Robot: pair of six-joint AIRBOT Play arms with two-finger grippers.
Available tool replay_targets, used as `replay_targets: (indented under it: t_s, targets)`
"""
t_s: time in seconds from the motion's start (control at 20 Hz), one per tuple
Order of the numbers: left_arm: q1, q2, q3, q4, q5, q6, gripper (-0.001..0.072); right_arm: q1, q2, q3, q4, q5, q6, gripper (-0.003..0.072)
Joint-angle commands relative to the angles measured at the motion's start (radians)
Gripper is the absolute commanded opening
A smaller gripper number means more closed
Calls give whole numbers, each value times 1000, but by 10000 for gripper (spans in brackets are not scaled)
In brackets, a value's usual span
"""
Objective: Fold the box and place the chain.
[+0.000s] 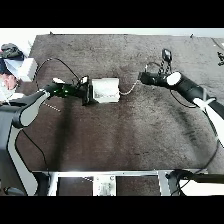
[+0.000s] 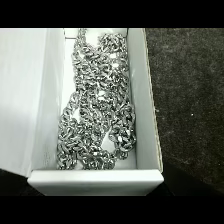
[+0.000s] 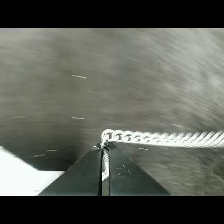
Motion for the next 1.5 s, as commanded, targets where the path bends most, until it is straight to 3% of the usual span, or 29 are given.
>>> replay_targets:
  t_s: [0.0,0.3,0.7,1.1,1.15,1.2,1.3,1.45]
  targets:
    - [0,0,0,0,0,0,326,63,135,2,-14,13,-27,13]
    - [0,0,0,0,0,0,325,182,224,2,-13,-53,-41,12]
    - [0,0,0,0,0,0,326,338,199,2,-9,-177,-29,12]
    - [0,0,0,0,0,0,326,426,-22,2,-9,-203,-25,16]
    - [0,0,0,0,0,0,326,426,-42,2,-11,-220,-26,149]
    - [0,0,0,0,0,0,326,421,-52,2,-25,-231,-26,337]
    - [0,0,0,0,0,0,325,393,-47,2,-47,-214,-25,356]
    - [0,0,0,0,0,0,326,281,-22,0,-68,-84,-25,355]
